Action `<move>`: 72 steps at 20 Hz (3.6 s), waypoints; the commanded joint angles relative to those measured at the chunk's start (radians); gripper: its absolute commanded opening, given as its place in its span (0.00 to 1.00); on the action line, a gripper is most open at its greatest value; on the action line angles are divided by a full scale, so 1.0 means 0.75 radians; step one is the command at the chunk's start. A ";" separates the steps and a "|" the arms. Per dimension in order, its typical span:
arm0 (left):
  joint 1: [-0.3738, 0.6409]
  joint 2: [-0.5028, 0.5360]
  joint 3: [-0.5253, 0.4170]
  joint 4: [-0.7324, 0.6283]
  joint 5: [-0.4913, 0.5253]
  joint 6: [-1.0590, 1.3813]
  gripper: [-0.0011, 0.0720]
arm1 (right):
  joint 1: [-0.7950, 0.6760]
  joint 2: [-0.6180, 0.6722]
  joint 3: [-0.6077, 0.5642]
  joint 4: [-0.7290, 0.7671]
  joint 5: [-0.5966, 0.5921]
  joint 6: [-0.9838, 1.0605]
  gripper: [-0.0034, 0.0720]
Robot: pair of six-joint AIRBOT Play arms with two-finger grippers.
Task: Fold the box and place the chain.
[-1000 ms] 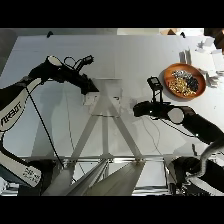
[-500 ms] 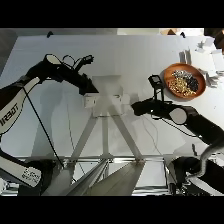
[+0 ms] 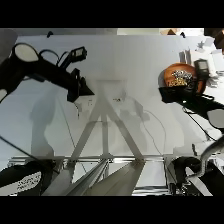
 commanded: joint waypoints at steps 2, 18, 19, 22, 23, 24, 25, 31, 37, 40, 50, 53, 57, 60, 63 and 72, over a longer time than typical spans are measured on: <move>-0.042 0.070 -0.329 -0.112 0.289 0.062 0.02 | -0.152 0.083 0.002 -0.008 0.116 -0.001 0.65; -0.178 -0.294 -0.362 -0.461 0.544 0.893 0.02 | -0.154 0.082 0.002 -0.017 0.126 -0.002 0.65; -0.177 -0.303 -0.362 -0.468 0.578 0.906 0.02 | -0.154 0.082 0.002 -0.017 0.126 -0.002 0.65; -0.174 -0.326 -0.362 -0.466 0.632 0.907 0.02 | -0.154 0.082 0.002 -0.017 0.126 -0.002 0.65; -0.174 -0.335 -0.362 -0.465 0.631 0.906 0.02 | -0.154 0.082 0.002 -0.017 0.126 -0.002 0.65; -0.174 -0.346 -0.362 -0.466 0.630 0.903 0.02 | -0.154 0.082 0.002 -0.017 0.126 -0.002 0.65; -0.175 -0.359 -0.362 -0.466 0.629 0.904 0.02 | -0.154 0.081 0.002 -0.017 0.126 -0.002 0.65; -0.172 -0.391 -0.362 -0.463 0.596 0.939 0.02 | -0.154 0.081 0.002 -0.017 0.126 -0.002 0.65; -0.171 -0.390 -0.345 -0.365 0.444 0.958 0.02 | -0.154 0.081 0.002 -0.017 0.126 -0.001 0.65; -0.171 -0.390 -0.309 -0.315 0.429 0.959 0.02 | -0.154 0.081 0.002 -0.017 0.126 -0.001 0.65; -0.171 -0.458 -0.209 -0.316 0.457 0.963 0.02 | -0.154 0.081 0.002 -0.016 0.126 -0.001 0.65; -0.171 -0.493 -0.209 -0.316 0.458 0.962 0.02 | -0.154 0.081 0.002 -0.016 0.126 -0.001 0.65; -0.172 -0.490 -0.209 -0.316 0.466 0.959 0.03 | -0.154 0.081 0.002 -0.015 0.126 -0.002 0.65; -0.174 -0.490 -0.209 -0.316 0.465 0.958 0.03 | -0.154 0.084 0.012 0.018 0.139 -0.174 0.65; -0.174 -0.490 -0.209 -0.316 0.465 0.958 0.03 | -0.154 0.084 0.061 0.237 0.257 -0.671 0.65; -0.174 -0.490 -0.209 -0.316 0.466 0.958 0.03 | 0.015 0.047 0.064 0.387 0.628 -1.662 0.83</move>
